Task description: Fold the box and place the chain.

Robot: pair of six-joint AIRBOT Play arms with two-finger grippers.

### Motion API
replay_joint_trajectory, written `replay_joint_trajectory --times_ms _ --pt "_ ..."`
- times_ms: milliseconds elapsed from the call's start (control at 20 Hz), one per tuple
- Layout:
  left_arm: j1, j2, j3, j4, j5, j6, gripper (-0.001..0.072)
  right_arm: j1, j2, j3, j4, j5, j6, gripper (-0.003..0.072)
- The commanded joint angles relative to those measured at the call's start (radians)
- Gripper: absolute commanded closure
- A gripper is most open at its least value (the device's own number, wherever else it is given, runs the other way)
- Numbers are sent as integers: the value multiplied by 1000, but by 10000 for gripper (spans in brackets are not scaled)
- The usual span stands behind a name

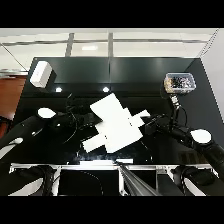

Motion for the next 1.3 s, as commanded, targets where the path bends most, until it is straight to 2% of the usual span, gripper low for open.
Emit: replay_joint_trajectory --times_ms 0,150,300,400,450,500,550,600,700,950,1100,1150,1250 --pt "4 -123 35 -102 -80 127 1 10 1 -2 0 -3 5 678" --pt "5 -203 78 -266 -214 446 1 10 1 -2 0 -3 5 678" --pt "5 -290 142 -234 -369 563 5 10 1 -2 0 -2 5 678" --pt "5 -340 185 -163 -430 561 57 10 1 -2 -1 -2 5 678" --pt "5 -356 199 -136 -451 561 139 10 1 -2 -1 -2 5 678" --pt "5 -367 209 -119 -457 561 213 10 1 -2 -1 -2 5 678" --pt "6 -370 211 -113 -455 561 232 10 1 -2 -1 -2 5 678" --pt "10 -372 211 -109 -454 562 232 10 1 -2 -1 -2 5 678" --pt "31 -372 211 -100 -459 562 277 10 1 -2 -1 -2 5 678" --pt "120 -372 210 -98 -551 562 320 10 1 -2 -1 -2 5 678" --pt "114 -372 210 -60 -541 576 377 10 1 -2 -1 -1 5 678" --pt "109 -372 210 -52 -541 588 457 10 1 -2 -1 -2 5 678" --pt "105 -372 211 -50 -542 589 524 10 1 -2 -1 -2 5 678"
